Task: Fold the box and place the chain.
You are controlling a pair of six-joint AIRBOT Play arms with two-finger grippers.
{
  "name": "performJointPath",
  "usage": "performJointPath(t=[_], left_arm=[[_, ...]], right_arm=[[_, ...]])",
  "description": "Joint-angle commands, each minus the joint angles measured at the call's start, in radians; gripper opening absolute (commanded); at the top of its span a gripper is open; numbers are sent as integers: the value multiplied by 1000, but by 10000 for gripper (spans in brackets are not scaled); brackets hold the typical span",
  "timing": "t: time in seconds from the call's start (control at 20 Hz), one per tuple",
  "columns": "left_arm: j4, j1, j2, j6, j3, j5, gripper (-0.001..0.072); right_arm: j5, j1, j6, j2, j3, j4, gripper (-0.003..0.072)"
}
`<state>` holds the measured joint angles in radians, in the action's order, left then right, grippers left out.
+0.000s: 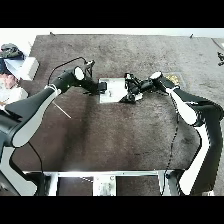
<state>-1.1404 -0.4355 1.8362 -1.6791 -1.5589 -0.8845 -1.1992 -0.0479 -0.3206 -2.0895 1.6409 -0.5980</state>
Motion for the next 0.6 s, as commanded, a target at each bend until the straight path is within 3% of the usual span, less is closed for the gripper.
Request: performJointPath(t=[0.0, 0.25, 0.55], left_arm=[[-138, -29, 45, -156, -74, -94, 353], [-296, -61, 122, -285, -222, -269, 353], [-362, -94, 152, -339, -285, -280, 353]], right_arm=[[-1, 1, -1, -1, 0, 0, 438], [-1, 1, -1, -1, 0, 0, 438], [-1, 1, -1, -1, 0, 0, 438]])
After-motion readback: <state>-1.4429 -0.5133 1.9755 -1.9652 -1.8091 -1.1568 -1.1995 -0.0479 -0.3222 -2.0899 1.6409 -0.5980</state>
